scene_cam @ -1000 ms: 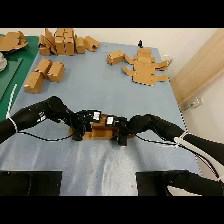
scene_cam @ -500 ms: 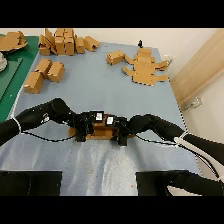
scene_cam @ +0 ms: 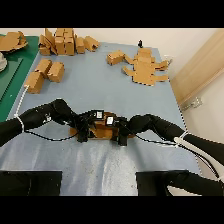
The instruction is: Fold the box.
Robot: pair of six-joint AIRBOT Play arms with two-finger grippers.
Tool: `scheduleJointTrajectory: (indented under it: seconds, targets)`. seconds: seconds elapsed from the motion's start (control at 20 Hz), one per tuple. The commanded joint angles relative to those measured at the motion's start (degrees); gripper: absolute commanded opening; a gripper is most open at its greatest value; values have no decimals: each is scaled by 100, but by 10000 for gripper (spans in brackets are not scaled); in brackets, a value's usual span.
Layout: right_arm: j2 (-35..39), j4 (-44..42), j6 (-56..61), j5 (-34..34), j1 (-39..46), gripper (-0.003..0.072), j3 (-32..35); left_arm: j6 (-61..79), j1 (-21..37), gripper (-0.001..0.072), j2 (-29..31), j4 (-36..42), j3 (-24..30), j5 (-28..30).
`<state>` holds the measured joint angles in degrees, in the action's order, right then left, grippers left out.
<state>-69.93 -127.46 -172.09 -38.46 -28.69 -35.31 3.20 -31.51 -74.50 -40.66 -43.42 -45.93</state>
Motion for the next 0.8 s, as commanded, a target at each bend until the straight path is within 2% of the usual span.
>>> scheduleJointTrajectory:
  seconds: [0.0,0.15,0.2,0.25,0.4,0.75]
  targets:
    - [-4,-2,2,2,2,507,-2,-26,7,448,-2,2,2,-17]
    - [-4,-2,2,2,2,506,-2,-122,17,429,42,-138,0,-79]
    - [-4,-2,2,2,2,507,-2,-284,20,174,107,-391,0,-57]
    - [-4,0,2,2,2,507,-2,-356,20,11,208,-824,-7,-105]
    - [-4,-2,2,2,2,507,-2,-1283,50,11,581,-1563,-9,-192]
    - [-4,-2,2,0,2,507,-2,-2907,223,11,1661,-1974,-7,-289]
